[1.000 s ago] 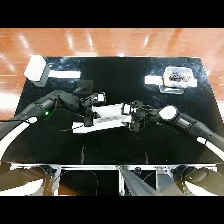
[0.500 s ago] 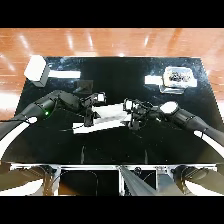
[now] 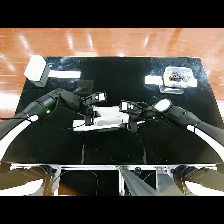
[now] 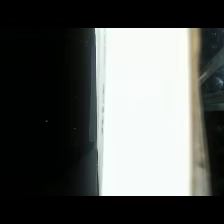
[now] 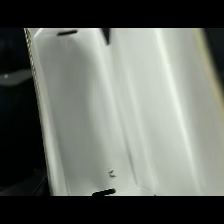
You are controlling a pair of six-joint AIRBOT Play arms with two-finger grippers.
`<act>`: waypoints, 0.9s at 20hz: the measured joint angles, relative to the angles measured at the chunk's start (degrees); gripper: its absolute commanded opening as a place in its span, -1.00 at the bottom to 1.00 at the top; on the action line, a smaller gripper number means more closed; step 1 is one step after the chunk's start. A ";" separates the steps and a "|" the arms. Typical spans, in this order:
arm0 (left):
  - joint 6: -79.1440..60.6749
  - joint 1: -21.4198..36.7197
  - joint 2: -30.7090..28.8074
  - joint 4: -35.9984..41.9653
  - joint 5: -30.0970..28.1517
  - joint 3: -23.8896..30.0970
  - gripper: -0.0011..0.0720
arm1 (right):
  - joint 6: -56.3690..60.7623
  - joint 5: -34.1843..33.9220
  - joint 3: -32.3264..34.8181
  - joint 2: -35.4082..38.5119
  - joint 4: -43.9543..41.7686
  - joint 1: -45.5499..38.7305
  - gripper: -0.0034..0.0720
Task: Fold the box and place the chain.
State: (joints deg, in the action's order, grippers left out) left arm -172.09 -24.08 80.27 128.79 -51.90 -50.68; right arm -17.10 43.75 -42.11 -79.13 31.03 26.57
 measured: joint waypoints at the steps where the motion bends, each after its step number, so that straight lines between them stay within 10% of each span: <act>1: 0.00 -0.07 0.26 0.11 0.07 -0.31 -0.91 | 0.98 -0.09 -0.04 -0.07 0.83 0.37 1.00; 18: 0.02 -0.35 0.96 0.96 -0.17 -1.11 -0.91 | 4.90 -3.26 -0.31 -1.75 3.67 2.12 1.00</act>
State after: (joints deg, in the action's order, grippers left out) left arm -172.07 -24.43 81.23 129.75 -52.07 -51.79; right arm -12.21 40.49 -42.41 -80.88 34.70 28.69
